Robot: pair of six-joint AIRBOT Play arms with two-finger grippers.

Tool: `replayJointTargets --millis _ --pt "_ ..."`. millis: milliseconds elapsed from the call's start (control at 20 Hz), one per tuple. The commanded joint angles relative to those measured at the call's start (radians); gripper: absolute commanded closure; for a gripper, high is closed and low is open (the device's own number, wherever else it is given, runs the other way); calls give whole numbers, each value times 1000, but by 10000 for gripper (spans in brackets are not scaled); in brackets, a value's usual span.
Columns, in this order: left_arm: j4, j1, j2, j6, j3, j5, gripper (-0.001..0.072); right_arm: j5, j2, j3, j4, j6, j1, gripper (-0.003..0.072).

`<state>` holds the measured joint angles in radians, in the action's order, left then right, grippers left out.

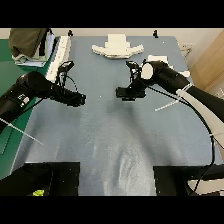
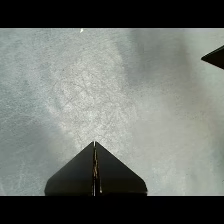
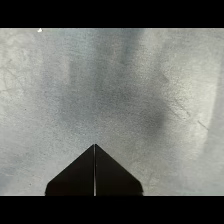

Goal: Fold the box.

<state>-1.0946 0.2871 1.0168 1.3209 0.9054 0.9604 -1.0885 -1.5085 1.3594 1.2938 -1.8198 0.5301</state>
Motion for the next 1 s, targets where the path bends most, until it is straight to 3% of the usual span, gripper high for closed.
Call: replayJointTargets --millis 0,750,800,900,950 --pt "0 0 0 0 0 0 696 0 -1 1 0 0 1 679" --pt "0 0 0 0 0 -14 695 41 -1 11 30 -8 -15 679" --pt "0 0 0 0 0 -37 695 14 -1 35 86 -49 -51 646" --pt "0 0 0 0 0 -68 696 -40 -1 105 121 -89 -186 440" --pt "4 0 0 0 0 -82 695 -55 -3 142 106 -62 -275 390"
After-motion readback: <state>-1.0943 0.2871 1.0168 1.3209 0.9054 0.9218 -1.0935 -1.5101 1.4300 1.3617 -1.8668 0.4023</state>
